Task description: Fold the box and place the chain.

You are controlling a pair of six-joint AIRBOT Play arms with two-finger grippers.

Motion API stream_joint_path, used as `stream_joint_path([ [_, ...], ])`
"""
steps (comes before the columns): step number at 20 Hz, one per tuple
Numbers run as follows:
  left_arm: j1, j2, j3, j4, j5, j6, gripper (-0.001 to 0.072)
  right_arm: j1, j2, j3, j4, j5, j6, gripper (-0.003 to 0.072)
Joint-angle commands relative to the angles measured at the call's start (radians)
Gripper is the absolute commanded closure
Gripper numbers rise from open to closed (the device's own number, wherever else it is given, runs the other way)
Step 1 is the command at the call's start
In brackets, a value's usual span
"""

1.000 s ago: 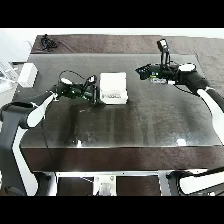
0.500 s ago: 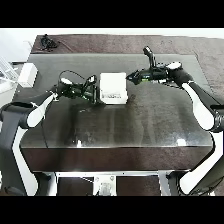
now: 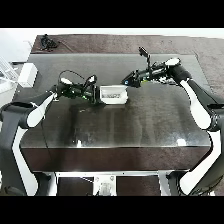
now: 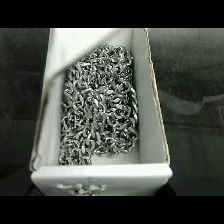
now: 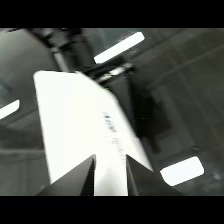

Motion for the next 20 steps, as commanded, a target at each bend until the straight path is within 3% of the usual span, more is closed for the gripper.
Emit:
stream_joint_path([
  [1, 0.001, 0.000, 0.001, 0.001, -0.002, 0.000, 0.0232, 0.039, -0.001, 0.014, -0.143, 0.055, -0.002, 0.0428],
  [2, 0.001, 0.000, 0.001, 0.001, -0.002, 0.000, 0.0232, 0.055, -0.001, 0.016, -0.189, 0.056, -0.002, 0.0386],
  [4, 0.001, 0.000, 0.001, 0.001, -0.002, 0.000, 0.0232, 0.080, -0.001, 0.016, -0.224, 0.051, -0.002, 0.0382],
  [6, 0.001, 0.000, 0.001, 0.001, -0.002, 0.000, 0.0232, 0.095, -0.001, 0.017, -0.227, 0.041, -0.015, 0.0297],
  [11, 0.001, 0.000, 0.001, 0.001, -0.002, 0.000, 0.0232, 0.107, -0.001, 0.017, -0.227, -0.019, -0.027, 0.0296],
  [14, 0.001, 0.000, 0.001, 0.001, -0.002, 0.000, 0.0232, 0.117, -0.001, 0.017, -0.227, -0.020, -0.038, 0.0172],
  [20, 0.001, 0.000, 0.001, 0.001, -0.002, 0.000, 0.0232, 0.119, -0.001, 0.018, -0.227, -0.053, -0.080, 0.0162],
])
